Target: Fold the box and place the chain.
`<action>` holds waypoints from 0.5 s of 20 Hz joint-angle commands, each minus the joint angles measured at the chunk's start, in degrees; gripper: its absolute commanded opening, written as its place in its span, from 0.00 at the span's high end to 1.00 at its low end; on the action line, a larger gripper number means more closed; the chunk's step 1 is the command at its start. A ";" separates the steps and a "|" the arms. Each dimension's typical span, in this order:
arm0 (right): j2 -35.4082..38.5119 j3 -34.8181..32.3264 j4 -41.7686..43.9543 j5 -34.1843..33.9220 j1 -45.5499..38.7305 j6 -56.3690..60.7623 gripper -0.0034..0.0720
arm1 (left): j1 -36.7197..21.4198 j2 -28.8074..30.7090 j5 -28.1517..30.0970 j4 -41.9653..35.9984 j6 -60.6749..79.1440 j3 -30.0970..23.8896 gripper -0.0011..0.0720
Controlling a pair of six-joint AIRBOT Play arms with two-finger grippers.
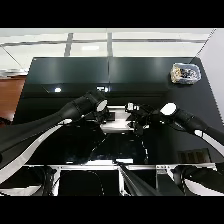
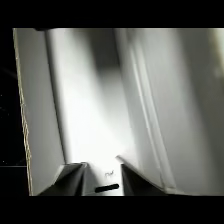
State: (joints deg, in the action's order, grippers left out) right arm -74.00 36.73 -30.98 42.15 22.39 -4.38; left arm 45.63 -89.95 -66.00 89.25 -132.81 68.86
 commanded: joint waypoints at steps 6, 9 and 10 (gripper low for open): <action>7.26 2.43 -10.23 9.57 -7.02 34.12 0.94 | -0.04 0.00 -0.09 -1.49 0.13 0.04 0.95; 13.27 5.11 -24.22 14.88 -21.57 60.26 0.94 | -0.02 0.00 -0.09 -1.49 0.13 0.04 0.95; 13.11 4.46 -26.10 14.86 -27.93 68.06 0.94 | -0.02 0.00 -0.04 -1.49 0.13 0.04 0.95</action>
State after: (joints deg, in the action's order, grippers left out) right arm -64.29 40.29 -45.91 52.95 6.83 36.51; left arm 45.63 -89.95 -66.00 87.92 -132.64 68.86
